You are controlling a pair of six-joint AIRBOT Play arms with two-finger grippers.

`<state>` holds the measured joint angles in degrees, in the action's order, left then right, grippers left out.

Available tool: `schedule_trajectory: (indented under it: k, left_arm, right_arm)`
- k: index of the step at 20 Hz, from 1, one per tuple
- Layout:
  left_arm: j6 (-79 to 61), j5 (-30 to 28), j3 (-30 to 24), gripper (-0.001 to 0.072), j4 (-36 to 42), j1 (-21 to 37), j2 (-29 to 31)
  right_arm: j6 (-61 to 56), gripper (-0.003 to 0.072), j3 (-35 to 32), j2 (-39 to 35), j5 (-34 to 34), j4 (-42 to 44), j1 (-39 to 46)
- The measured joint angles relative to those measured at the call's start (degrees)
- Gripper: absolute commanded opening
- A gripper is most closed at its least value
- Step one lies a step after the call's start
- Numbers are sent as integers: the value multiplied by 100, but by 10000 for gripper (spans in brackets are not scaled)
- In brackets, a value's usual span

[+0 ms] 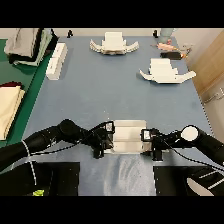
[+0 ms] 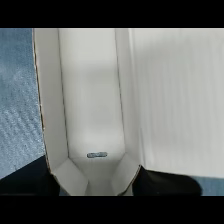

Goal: Fold the box.

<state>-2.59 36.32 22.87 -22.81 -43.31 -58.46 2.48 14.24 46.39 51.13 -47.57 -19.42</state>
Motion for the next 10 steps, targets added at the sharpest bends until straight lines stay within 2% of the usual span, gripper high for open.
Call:
schedule_trajectory:
  k: [7, 8, 9, 10]
  left_arm:
    - [-260, -262, 22, 191, 382, -221, -203]
    - [-295, -310, 22, 350, 411, -238, -214]
    - [-337, -348, 22, 660, 452, -249, -219]
    - [-343, -352, 22, 699, 485, -256, -223]
  right_arm:
    - [-2, 500, 0, 0, -2, 0, 0]
    - [-2, 500, 0, 0, -2, 0, 2]
    - [-2, 500, 0, 0, -2, 0, 2]
    - [-7, 500, 0, 0, -2, 2, 2]
